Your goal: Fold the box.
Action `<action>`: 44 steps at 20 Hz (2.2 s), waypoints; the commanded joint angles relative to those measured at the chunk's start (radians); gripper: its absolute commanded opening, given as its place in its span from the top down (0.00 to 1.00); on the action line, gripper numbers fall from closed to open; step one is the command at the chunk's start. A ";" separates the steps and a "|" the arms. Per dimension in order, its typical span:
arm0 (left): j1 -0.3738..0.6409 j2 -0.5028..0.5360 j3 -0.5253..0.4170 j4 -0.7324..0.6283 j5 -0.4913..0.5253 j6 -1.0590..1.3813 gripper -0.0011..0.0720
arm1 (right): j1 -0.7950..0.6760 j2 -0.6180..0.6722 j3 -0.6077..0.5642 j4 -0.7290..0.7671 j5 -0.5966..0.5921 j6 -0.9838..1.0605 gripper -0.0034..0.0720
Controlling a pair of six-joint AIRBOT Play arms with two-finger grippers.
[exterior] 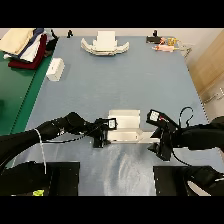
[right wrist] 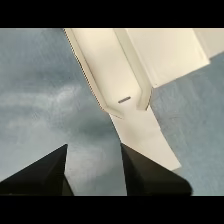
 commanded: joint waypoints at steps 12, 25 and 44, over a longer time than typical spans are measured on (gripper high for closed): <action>0.000 0.000 0.000 0.000 0.001 0.000 0.27 | 0.008 -0.283 -0.097 0.055 0.454 -0.486 0.28; -0.001 0.000 0.000 0.000 0.000 0.000 0.27 | 0.008 -0.305 -0.097 0.238 0.465 -0.589 0.69; -0.001 0.000 0.000 0.000 0.001 0.000 0.27 | 0.007 -0.303 -0.087 0.114 0.399 -0.253 0.73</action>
